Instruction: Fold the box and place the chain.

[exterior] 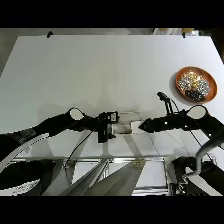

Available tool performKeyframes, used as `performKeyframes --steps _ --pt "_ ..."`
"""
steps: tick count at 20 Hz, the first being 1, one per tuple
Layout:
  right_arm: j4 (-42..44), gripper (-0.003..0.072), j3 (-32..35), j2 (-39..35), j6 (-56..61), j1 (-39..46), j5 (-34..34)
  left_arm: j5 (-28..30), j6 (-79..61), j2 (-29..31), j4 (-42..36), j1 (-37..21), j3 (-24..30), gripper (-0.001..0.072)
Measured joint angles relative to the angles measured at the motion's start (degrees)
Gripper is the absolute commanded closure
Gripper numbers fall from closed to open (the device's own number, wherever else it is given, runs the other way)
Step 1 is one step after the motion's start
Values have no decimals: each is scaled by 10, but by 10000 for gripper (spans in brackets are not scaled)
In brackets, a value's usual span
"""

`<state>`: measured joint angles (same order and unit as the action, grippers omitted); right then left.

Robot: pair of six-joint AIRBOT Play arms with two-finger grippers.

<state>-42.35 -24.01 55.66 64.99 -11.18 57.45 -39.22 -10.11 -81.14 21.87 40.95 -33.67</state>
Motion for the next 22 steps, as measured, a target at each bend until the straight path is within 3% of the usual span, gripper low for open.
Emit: performKeyframes --steps 8,14,21,22 --pt "-199 348 -89 54 306 -161 -50 0 0 0 0 0 0 505" --pt "-303 353 -137 114 444 -232 -49 0 0 0 0 0 0 505" --pt "-375 549 -148 146 534 -269 -43 0 0 0 0 0 0 505" --pt "-380 614 -149 149 538 -271 -43 0 0 0 0 0 0 505"
